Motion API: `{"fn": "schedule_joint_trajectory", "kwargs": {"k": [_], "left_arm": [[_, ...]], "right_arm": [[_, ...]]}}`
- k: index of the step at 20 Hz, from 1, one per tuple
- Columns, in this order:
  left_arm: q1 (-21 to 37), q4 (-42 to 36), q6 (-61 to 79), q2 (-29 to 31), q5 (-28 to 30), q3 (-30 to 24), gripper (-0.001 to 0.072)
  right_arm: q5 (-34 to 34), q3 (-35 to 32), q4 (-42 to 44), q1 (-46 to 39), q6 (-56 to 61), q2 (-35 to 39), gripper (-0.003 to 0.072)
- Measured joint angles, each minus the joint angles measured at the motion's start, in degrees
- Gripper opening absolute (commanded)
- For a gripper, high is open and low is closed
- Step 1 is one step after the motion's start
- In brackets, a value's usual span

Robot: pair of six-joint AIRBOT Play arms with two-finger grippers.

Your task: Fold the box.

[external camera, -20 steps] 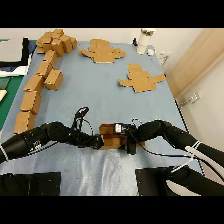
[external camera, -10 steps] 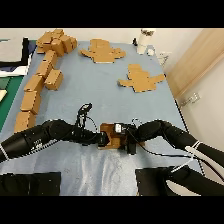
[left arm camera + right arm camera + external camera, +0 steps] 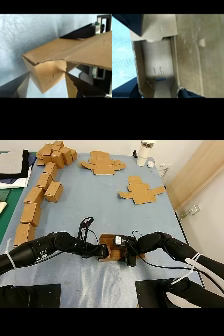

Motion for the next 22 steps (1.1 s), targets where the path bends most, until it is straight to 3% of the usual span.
{"fn": "schedule_joint_trajectory", "kwargs": {"k": [3, 5, 6, 17, 22], "left_arm": [[0.0, -0.2, 0.0, -0.4, 1.7, 0.0, 0.0638], [0.0, -0.2, -0.2, -0.6, 2.1, 0.0, 0.0546], [0.0, -0.2, -0.7, -0.6, 2.1, 0.0, 0.0462], [0.0, 4.1, -7.3, -0.7, -0.2, 0.6, 0.0456], [-3.4, 20.6, -25.3, -0.9, -4.7, 4.8, 0.0456]], "right_arm": [[0.0, 0.0, 0.0, 0.0, 0.0, 0.0, 0.0503], [0.0, 0.0, 0.0, 0.0, 0.0, 0.0, 0.0503], [0.0, 0.0, 0.0, 0.0, 0.0, 0.0, 0.0503], [0.0, 0.0, 0.0, 0.0, 0.0, 0.0, 0.0503], [0.0, 0.0, 0.0, 0.0, 0.0, 0.0, 0.0503]]}}
